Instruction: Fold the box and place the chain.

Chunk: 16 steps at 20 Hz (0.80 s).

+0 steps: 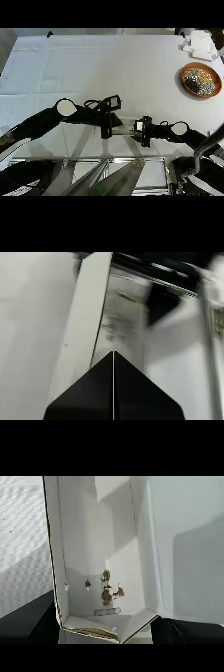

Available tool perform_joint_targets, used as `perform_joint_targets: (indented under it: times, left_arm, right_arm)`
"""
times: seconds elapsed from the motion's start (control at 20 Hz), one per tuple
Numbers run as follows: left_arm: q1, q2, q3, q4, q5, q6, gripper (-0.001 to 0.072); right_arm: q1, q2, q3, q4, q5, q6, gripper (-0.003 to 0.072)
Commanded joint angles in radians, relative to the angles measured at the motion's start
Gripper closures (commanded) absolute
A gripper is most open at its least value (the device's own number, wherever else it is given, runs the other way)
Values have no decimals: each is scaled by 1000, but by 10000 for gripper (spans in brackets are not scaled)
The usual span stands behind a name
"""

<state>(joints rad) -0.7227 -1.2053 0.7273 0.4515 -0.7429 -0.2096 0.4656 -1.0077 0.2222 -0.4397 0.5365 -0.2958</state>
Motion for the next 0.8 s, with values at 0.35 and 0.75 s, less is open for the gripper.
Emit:
perform_joint_targets:
  times: [0.35, 0.75]
  left_arm:
    - [-6, -164, -1, -120, 230, -122, 708]
    - [-6, -164, 0, 260, 117, -394, 708]
  right_arm:
    - [0, 0, 0, -1, 0, -1, 279]
    - [0, 0, 0, -1, 0, -1, 279]
